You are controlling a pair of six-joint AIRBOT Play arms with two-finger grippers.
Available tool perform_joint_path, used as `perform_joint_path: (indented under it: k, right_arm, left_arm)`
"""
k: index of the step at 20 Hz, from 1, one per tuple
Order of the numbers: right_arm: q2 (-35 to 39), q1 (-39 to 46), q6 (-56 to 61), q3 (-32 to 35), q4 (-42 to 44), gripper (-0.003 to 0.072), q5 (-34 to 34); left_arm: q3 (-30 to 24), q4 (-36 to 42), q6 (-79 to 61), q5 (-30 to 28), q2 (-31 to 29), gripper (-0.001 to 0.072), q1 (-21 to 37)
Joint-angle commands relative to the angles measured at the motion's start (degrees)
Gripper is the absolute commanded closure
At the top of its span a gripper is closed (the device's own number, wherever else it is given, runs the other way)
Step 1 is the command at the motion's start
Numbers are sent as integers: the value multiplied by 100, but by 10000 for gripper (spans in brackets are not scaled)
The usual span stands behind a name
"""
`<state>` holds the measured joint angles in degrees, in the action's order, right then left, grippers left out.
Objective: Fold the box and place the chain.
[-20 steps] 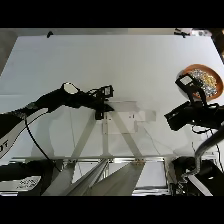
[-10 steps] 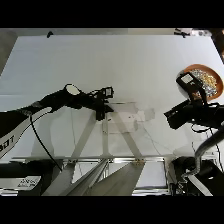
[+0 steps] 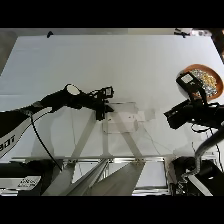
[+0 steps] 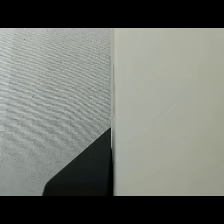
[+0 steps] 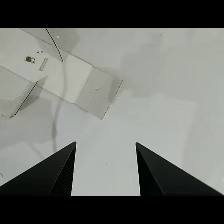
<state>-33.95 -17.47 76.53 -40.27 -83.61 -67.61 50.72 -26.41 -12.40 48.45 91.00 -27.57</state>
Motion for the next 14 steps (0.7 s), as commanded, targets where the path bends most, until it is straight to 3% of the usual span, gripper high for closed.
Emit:
perform_joint_path:
  k: [1, 5, 9, 10, 11, 14]
  right_arm:
    - [2, -2, -7, -4, 0, 270, -4]
    - [2, -2, -61, -4, 9, 291, -4]
    - [2, -2, -1193, 317, 61, 490, 280]
    - [2, -2, -1537, 450, 203, 622, 446]
    - [2, -2, -2052, 573, 525, 667, 599]
    - [2, -4, -3589, 695, 1541, 669, 573]
  left_arm:
    - [0, -17, -2, -20, 0, 697, -2]
    - [0, -17, -2, -20, 0, 697, -2]
    - [0, -17, -2, -20, 0, 697, -2]
    - [0, -17, -2, -20, 0, 697, -2]
    - [0, -17, -2, -20, 0, 697, -2]
    - [0, -17, -2, -20, 0, 697, -2]
